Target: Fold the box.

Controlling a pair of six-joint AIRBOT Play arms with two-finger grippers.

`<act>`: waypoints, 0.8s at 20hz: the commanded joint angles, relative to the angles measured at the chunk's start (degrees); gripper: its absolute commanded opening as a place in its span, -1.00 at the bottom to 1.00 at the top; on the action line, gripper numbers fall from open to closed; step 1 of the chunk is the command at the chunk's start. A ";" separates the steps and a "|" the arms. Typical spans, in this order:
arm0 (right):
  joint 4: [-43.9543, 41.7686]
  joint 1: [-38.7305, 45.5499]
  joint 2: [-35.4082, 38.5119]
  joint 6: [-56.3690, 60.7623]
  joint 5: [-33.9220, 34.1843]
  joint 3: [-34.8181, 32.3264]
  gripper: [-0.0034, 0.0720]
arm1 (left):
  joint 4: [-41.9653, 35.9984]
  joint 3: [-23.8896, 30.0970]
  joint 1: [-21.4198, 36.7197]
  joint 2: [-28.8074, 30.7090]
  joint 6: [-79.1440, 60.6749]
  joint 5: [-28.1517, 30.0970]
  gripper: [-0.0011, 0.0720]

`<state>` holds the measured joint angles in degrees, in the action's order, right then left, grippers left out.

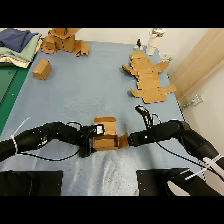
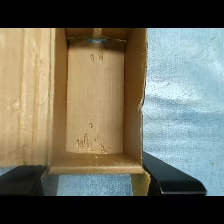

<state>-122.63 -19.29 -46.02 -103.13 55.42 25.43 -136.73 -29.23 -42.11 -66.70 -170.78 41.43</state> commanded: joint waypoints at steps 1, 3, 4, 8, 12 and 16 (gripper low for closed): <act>-2.84 -0.07 -0.33 -0.96 -0.55 0.28 -0.89 | 0.02 0.02 0.00 -0.02 -0.02 0.00 0.65; -4.72 -0.07 -0.35 -1.92 -0.35 0.46 0.03 | 0.02 0.02 0.00 -0.02 -0.02 0.02 0.65; -5.44 -0.09 -0.35 -1.92 0.04 0.46 0.09 | 0.04 0.02 0.00 -0.02 -0.02 0.00 0.65; -7.50 -0.15 -0.35 -1.92 0.09 0.46 0.09 | 0.02 0.02 0.00 -0.02 -0.02 0.02 0.65; -7.78 -2.40 -1.42 -1.95 -1.33 0.46 0.59 | 0.02 0.02 0.00 -0.02 -0.02 0.02 0.65; -4.39 -8.66 -6.05 2.73 -6.86 3.50 0.61 | 0.02 0.02 0.00 -0.02 -0.02 0.00 0.65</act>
<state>-129.49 -24.56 -49.63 -103.94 51.92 27.00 -136.73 -29.23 -42.11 -66.70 -170.78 41.43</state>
